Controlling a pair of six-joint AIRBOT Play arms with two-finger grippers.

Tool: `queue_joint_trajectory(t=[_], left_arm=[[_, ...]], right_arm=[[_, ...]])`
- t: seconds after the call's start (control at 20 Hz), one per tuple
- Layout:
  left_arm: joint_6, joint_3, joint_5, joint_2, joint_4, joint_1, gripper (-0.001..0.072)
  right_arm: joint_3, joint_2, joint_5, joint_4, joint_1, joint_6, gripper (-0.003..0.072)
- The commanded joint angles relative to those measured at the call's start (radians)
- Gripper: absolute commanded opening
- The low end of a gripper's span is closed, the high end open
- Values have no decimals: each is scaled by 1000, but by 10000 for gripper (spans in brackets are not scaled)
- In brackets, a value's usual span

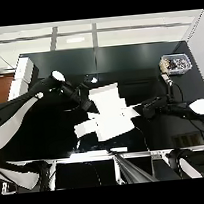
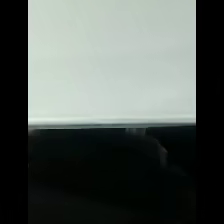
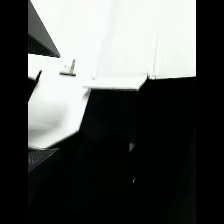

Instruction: Fold the box and place the chain.

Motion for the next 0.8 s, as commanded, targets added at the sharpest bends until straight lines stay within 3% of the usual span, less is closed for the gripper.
queue_joint_trajectory(t=[0.0,0.1,0.15,0.3,0.5,0.75], left_arm=[[47,-107,158,127,-23,-32,21],[153,-216,354,222,-68,-67,23],[251,-237,384,245,-62,-90,23],[573,-231,420,250,81,-161,23],[628,-231,653,249,145,-203,24],[628,-231,671,233,145,-204,26]], right_arm=[[128,1,101,-259,-12,0,633],[145,1,64,-293,-14,0,633],[145,0,54,-293,-15,0,633],[145,0,14,-257,-13,-2,632],[107,-2,63,-262,31,-277,632],[9,-3,5,-261,150,-440,632]])
